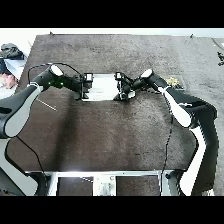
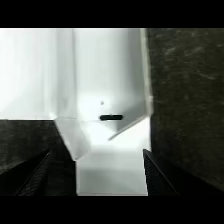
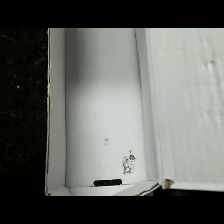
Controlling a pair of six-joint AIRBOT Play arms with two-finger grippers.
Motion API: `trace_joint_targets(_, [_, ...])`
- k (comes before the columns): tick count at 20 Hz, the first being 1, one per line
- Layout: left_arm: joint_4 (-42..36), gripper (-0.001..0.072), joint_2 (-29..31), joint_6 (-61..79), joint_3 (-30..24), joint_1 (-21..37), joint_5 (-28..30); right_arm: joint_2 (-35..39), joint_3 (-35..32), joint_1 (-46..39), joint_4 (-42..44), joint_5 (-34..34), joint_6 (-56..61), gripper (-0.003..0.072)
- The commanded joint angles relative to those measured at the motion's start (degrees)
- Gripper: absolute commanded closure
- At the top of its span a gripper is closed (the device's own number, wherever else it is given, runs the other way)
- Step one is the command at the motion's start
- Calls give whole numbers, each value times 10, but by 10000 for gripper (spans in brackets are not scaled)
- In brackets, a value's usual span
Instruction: Fold the box and place the chain.
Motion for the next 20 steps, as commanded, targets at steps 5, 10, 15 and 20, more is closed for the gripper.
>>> trace_joint_targets(5, [6, 98, -3, -20, -1, -20, 11, 0, 0, 0, 0, 0, 0, 289])
trace_joint_targets(10, [49, 172, -3, -75, -1, -20, 12, 0, 0, 0, 0, 0, 0, 289])
trace_joint_targets(15, [44, 293, -3, -75, -1, -20, 27, 0, 0, 0, 0, 0, 0, 289])
trace_joint_targets(20, [23, 417, -3, -75, -1, -21, 24, 0, 0, 0, 0, 0, 0, 289])
